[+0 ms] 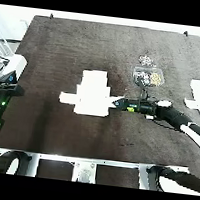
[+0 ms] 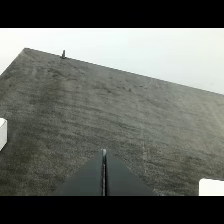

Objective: Fold the box and place the chain.

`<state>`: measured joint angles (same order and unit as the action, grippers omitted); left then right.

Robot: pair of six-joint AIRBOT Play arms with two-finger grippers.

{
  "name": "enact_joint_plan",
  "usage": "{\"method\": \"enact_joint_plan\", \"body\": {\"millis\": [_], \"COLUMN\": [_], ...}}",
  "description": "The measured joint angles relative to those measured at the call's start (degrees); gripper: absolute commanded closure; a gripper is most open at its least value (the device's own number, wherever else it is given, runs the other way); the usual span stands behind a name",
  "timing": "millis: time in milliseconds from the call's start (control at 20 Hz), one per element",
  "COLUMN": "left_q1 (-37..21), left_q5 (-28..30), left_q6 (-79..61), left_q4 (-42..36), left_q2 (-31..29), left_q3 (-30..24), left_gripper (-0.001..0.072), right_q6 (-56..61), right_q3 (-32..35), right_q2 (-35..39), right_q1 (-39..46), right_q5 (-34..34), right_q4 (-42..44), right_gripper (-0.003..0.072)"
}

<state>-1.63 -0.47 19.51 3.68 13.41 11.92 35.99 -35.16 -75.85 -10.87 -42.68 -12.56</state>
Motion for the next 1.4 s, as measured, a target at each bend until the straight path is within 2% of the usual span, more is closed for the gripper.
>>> {"method": "enact_joint_plan", "body": {"millis": [400,450,500,550,600,1050,1200,1400], "left_q1": [0.00,0.00,0.00,0.00,0.00,0.00,0.00,0.00], "left_q5": [-0.15,-0.17,-0.26,-0.85,-1.66,-11.85,-16.37,-24.30], "left_q6": [0.00,0.00,-0.02,-0.02,0.00,-4.70,-5.46,-5.64], "left_q4": [0.02,0.02,0.07,0.13,0.15,1.14,2.34,4.98], "left_q2": [0.00,0.00,0.00,0.00,0.00,1.07,7.43,23.58], "left_q3": [0.00,0.00,0.00,0.00,0.00,0.81,3.93,12.81], "left_gripper": [0.0687,0.0554,0.0147,0.0055,0.0126,0.0125,0.0124,0.0124], "right_q6": [-1.05,-1.31,-1.51,-1.66,-1.70,-1.40,-0.42,0.09], "right_q3": [0.00,-0.87,-1.77,-2.67,-3.72,-8.07,-8.20,-8.24], "right_q2": [0.96,0.94,0.72,0.28,-0.44,-6.40,-6.71,-6.82], "right_q1": [-0.44,-0.44,-0.42,-0.35,-0.22,0.74,0.46,-0.50], "right_q5": [5.22,5.51,5.53,5.53,5.55,5.49,5.88,6.80], "right_q4": [0.02,-0.02,-0.22,-0.59,-0.90,-1.97,-1.75,-1.16], "right_gripper": [0.0673,0.0673,0.0673,0.0673,0.0673,0.0673,0.0673,0.0672]}}
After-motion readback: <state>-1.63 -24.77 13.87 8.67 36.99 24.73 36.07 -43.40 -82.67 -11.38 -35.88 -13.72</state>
